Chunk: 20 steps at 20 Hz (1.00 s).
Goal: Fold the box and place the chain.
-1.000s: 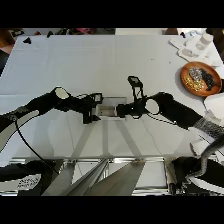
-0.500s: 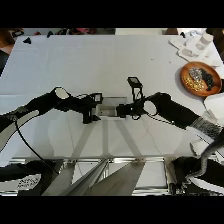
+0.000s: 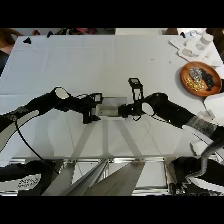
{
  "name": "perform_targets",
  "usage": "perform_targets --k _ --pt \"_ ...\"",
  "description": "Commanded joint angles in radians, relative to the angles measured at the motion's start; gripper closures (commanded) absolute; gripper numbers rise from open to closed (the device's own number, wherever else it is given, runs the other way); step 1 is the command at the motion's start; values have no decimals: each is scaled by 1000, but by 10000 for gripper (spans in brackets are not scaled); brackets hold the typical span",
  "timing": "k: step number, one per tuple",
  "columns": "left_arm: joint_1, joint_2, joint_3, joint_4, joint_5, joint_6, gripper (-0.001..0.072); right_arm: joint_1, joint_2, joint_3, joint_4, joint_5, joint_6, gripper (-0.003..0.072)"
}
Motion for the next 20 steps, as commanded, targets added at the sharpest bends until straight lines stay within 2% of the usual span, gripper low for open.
perform_targets --k 1,8,9,11,17,18,19,20 --pt "0 0 1 0 1 0 266 20 -27 12 -23 10 41 286" --pt "0 0 1 0 1 0 266 67 -80 82 -201 87 284 290" --pt "0 0 1 0 0 0 266 68 -85 88 -201 79 325 301" --pt "0 0 1 0 0 0 266 68 -95 93 -201 60 401 404" --pt "0 0 1 0 0 0 266 97 -163 140 -204 73 412 404" --pt "0 0 1 0 0 0 266 97 -172 142 -204 75 413 439" --pt "0 0 1 0 0 0 266 97 -176 142 -204 81 432 554" --pt "0 0 1 0 0 0 266 97 -179 142 -204 89 457 638"
